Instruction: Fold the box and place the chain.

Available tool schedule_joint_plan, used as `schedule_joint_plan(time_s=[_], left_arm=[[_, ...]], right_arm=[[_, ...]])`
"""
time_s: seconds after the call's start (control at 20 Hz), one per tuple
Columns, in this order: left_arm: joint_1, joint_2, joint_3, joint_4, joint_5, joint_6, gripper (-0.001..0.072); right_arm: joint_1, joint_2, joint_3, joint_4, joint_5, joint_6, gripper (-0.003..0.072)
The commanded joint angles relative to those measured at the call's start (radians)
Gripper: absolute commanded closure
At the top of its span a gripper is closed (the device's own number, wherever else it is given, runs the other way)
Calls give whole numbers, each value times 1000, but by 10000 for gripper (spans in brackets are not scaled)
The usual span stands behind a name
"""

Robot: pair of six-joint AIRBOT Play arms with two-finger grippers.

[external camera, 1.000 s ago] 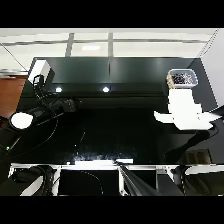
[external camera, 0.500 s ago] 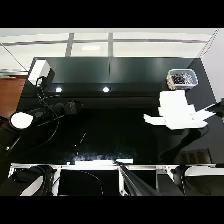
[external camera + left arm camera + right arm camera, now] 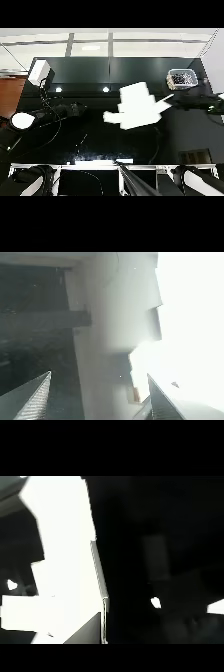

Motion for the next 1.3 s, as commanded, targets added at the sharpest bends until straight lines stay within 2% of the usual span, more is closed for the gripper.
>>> schedule_joint_plan(time_s=[0.0,0.2,0.3,0.4,0.55,0.8,0.95,1.05,1.1,1.25], left_arm=[[-4,-3,3,-37,-36,-21,19],[4,-103,3,-121,-167,1,18],[55,-183,3,-282,-229,182,18],[156,-276,3,-478,-390,389,17],[203,-403,3,-438,-517,422,18],[127,-563,11,-550,-562,593,18],[106,-642,62,-499,-706,703,20],[92,-669,108,-420,-743,719,45],[85,-673,134,-381,-742,726,115],[78,-676,194,-330,-745,812,177]], right_arm=[[255,195,-194,173,-184,-127,670],[482,416,-366,139,-390,-136,669],[559,455,-403,131,-452,-125,669],[602,454,-408,130,-452,-121,669],[633,454,-409,137,-471,-120,669],[633,454,-408,155,-475,-92,668],[633,454,-408,155,-475,-83,668],[633,454,-408,155,-473,-82,668],[633,454,-408,155,-470,-82,668],[633,454,-409,155,-468,-82,668]])
